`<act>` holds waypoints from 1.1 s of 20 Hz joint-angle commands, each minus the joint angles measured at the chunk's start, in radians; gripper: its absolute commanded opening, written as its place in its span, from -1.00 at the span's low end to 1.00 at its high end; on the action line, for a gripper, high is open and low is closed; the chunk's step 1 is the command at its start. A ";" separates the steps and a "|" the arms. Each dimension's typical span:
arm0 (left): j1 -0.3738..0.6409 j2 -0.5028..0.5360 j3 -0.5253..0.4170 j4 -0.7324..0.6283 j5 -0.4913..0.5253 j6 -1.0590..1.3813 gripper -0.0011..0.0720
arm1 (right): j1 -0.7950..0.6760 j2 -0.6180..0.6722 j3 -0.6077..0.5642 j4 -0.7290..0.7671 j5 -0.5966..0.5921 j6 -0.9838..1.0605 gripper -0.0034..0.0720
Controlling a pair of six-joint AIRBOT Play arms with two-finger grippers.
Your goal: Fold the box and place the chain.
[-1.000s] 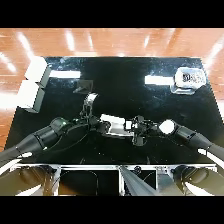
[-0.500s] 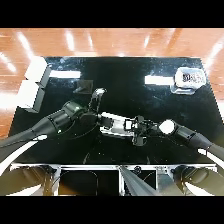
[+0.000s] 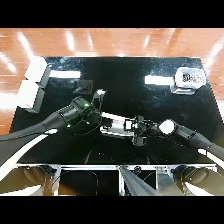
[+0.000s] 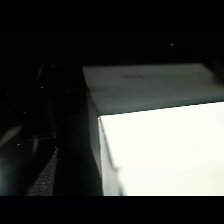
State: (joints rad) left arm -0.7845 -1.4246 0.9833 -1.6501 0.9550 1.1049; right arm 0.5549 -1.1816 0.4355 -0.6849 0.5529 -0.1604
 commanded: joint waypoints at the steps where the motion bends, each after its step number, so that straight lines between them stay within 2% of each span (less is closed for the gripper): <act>1: -0.017 -0.064 0.071 0.017 0.065 -0.014 0.69 | 0.000 0.001 0.000 0.000 0.000 0.000 0.76; 2: -0.019 -0.077 0.084 0.012 0.071 -0.014 0.69 | 0.000 0.001 0.000 0.000 0.000 0.000 0.76; 5: -0.028 -0.083 0.090 0.006 0.094 -0.014 0.34 | 0.000 0.001 0.000 0.000 0.000 0.000 0.76; 7: -0.028 -0.083 0.090 -0.010 0.116 -0.013 0.33 | 0.000 0.001 0.000 0.000 0.000 0.000 0.76; 11: -0.028 -0.083 0.089 -0.012 0.110 -0.013 -0.14 | 0.000 0.001 0.000 0.000 0.000 0.000 0.76; 22: -0.028 -0.085 0.089 -0.014 0.106 -0.013 -0.16 | 0.000 0.001 0.000 0.000 0.000 0.000 0.76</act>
